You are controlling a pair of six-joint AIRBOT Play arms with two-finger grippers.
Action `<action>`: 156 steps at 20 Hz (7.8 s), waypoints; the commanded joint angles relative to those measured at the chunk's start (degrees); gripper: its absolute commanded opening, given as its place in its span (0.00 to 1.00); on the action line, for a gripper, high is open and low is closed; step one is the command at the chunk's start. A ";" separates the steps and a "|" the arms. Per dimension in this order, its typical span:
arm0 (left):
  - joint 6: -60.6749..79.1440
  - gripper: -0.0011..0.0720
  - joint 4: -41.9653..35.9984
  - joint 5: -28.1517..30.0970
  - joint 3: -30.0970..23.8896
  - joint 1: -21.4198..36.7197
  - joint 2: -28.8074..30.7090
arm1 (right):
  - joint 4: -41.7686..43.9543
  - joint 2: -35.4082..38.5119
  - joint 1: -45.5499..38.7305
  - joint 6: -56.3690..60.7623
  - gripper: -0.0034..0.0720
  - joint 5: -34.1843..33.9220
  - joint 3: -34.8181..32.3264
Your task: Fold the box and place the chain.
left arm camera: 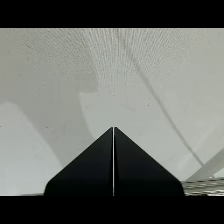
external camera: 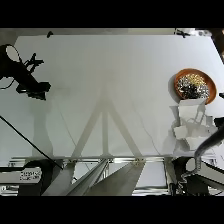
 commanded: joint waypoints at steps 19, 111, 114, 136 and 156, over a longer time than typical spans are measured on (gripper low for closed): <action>0.00 0.03 0.02 0.00 -0.02 0.07 0.02 | 51.49 18.14 15.96 -10.10 0.05 14.01 -1.60; 90.47 0.02 -55.10 35.47 -30.71 -29.68 7.52 | 39.87 51.78 59.60 22.16 0.53 1.81 -11.89; 92.35 0.02 -55.25 40.02 -30.71 -31.45 5.90 | 39.82 51.78 59.60 22.12 0.53 1.70 -11.89; 99.03 0.02 -57.33 40.63 -30.71 -31.80 4.57 | 39.65 43.32 59.60 21.42 0.52 -3.76 -12.02; 96.43 0.02 -52.48 37.42 -26.18 -31.82 0.02 | 39.65 43.32 59.60 21.44 0.52 -3.80 -12.02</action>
